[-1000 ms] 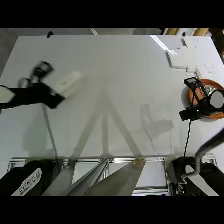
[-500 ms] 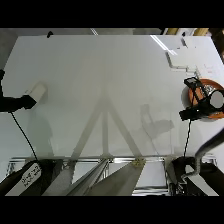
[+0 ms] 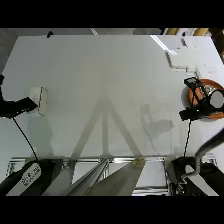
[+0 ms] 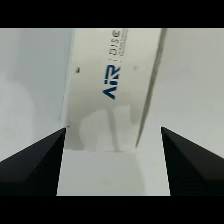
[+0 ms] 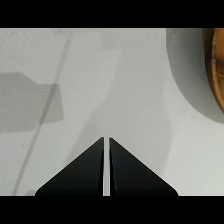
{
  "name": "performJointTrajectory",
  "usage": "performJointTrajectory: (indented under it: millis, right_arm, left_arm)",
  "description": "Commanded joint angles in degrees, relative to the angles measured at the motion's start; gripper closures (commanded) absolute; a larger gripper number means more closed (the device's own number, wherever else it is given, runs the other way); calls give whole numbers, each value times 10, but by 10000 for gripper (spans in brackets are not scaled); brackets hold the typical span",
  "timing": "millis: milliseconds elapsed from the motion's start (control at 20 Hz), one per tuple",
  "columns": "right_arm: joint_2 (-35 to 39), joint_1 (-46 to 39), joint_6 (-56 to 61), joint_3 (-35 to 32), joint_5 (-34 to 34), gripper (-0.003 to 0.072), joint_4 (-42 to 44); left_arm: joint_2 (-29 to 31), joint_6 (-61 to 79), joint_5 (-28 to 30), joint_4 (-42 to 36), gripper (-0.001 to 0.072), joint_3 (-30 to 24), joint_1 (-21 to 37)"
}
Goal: Fold the box and place the chain.
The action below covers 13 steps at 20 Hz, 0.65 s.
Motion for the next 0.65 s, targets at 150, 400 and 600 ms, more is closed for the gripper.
performJointTrajectory:
  millis: [150, 400, 600]
  right_arm:
    - [0, 0, 0, 0, 0, 648, 0]
    - [0, 0, 0, 1, 0, 648, 0]
    - [0, 0, 0, 1, 0, 648, 0]
  left_arm:
    - [105, -6, -3, 4, 77, 0, -45]
    - [136, -7, 11, 57, 80, 0, -106]
    - [135, -9, 23, 53, 80, 0, -107]
